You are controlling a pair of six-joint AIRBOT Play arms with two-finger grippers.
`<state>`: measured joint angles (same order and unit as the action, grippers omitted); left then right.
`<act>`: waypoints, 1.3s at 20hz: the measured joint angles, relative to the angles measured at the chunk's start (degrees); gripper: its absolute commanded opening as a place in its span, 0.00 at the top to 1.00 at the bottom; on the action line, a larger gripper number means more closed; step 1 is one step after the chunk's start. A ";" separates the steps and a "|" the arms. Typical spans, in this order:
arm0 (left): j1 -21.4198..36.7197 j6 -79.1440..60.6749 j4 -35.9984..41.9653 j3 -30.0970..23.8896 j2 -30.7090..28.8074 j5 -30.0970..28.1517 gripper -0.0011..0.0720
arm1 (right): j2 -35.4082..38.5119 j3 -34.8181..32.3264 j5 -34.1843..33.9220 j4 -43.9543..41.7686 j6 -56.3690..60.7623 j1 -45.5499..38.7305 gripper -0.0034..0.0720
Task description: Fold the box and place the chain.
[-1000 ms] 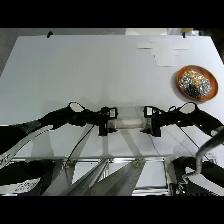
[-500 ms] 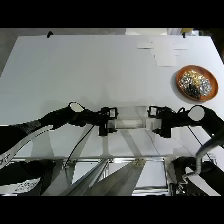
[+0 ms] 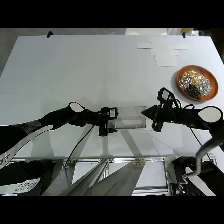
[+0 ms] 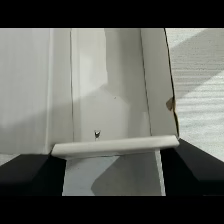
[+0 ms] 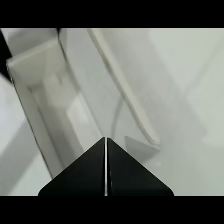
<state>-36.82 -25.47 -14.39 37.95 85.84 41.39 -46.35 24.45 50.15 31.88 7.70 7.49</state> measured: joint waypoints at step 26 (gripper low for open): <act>0.00 0.00 0.00 -0.02 0.00 0.04 0.70 | -3.65 3.56 -1.09 8.11 7.48 0.00 0.93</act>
